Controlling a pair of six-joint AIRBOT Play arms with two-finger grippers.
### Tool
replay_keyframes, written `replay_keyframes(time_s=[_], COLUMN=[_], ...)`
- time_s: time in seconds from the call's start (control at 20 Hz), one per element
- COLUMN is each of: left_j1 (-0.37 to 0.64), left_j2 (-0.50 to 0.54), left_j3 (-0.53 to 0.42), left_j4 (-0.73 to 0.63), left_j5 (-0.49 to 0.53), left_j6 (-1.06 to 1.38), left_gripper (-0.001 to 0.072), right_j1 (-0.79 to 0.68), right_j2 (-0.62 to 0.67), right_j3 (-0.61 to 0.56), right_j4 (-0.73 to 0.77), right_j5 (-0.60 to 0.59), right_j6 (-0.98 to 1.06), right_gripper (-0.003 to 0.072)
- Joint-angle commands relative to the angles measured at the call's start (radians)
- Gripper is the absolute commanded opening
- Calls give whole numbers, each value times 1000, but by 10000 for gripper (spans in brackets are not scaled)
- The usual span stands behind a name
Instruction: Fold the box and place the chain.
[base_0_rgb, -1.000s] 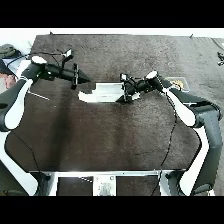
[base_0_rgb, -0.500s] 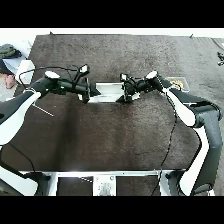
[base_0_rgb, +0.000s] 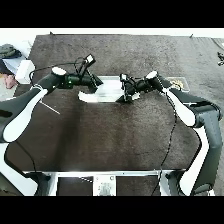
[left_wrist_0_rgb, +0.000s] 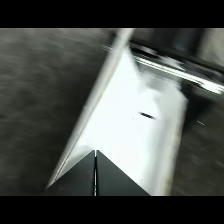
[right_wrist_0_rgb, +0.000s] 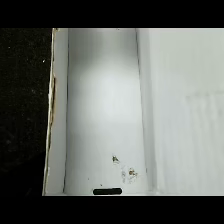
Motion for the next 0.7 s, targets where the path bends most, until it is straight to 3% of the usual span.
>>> replay_keyframes(time_s=[0.0, 0.65], left_j1=[29, 20], left_j2=[-72, -159], left_j3=[106, 107], left_j4=[3, 94], left_j5=[18, 22], left_j6=[-73, -117], left_gripper=[8, 9], right_j1=[-1, -1], right_j2=[0, 0], right_j3=[0, 0], right_j4=[0, 0], right_j5=[0, 0], right_j6=[0, 0], right_gripper=[165, 166])
